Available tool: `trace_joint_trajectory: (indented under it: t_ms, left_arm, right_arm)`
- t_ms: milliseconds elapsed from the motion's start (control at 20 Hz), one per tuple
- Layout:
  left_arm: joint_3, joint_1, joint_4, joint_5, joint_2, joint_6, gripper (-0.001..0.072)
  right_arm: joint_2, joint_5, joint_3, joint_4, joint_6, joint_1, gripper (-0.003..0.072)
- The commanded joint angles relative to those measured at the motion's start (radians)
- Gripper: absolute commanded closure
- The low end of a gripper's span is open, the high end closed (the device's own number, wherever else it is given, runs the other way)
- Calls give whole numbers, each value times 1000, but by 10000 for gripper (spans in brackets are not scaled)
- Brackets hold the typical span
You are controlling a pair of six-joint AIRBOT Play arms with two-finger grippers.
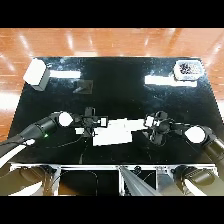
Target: Fold the box and place the chain.
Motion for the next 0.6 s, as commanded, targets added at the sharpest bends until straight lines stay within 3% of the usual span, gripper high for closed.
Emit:
trace_joint_trajectory:
  t_ms: [0,300,550]
  left_arm:
    - [0,1,3,46,-1,3,687]
    - [8,3,57,54,-12,2,687]
    - [8,3,56,32,-13,2,687]
  right_arm:
    - [-19,-58,-3,85,-256,41,-11]
    - [-61,86,-12,180,-267,51,-11]
    - [-131,10,-37,204,-314,143,-11]
